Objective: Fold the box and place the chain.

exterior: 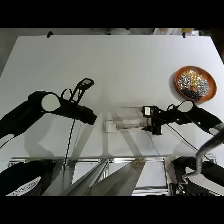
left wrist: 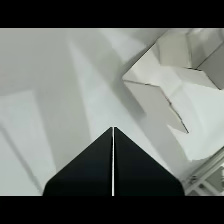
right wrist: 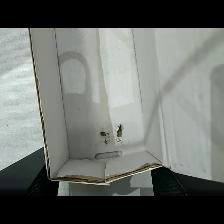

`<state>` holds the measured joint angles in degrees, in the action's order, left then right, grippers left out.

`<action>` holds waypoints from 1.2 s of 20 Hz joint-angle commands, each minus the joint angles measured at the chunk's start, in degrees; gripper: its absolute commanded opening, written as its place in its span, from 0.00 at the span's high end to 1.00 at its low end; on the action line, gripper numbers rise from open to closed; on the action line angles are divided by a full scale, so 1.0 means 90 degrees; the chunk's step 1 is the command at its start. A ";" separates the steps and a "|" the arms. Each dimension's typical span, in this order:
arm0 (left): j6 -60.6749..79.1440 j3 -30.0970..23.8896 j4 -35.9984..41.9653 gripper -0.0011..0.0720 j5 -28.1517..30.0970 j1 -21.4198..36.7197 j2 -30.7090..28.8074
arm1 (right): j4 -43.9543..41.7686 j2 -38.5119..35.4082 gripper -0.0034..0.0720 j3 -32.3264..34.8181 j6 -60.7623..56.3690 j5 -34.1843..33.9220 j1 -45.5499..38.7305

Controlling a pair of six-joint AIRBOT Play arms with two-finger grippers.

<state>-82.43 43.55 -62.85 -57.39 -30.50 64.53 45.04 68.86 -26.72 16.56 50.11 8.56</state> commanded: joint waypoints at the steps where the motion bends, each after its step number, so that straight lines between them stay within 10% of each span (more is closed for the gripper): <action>1: -0.1020 -0.0061 0.0860 0.98 -0.0112 0.0087 0.0753 | -0.0002 0.0000 0.37 -0.0002 -0.0002 0.0002 0.0000; 8: -0.0840 -0.0061 0.1566 0.98 0.0342 -0.0197 0.1792 | -0.0002 0.0000 0.37 -0.0002 -0.0002 0.0000 0.0000; 24: -0.0505 -0.0039 0.2096 0.93 0.0792 -0.0505 0.1212 | -0.0002 0.0000 0.37 -0.0002 -0.0002 0.0002 0.0000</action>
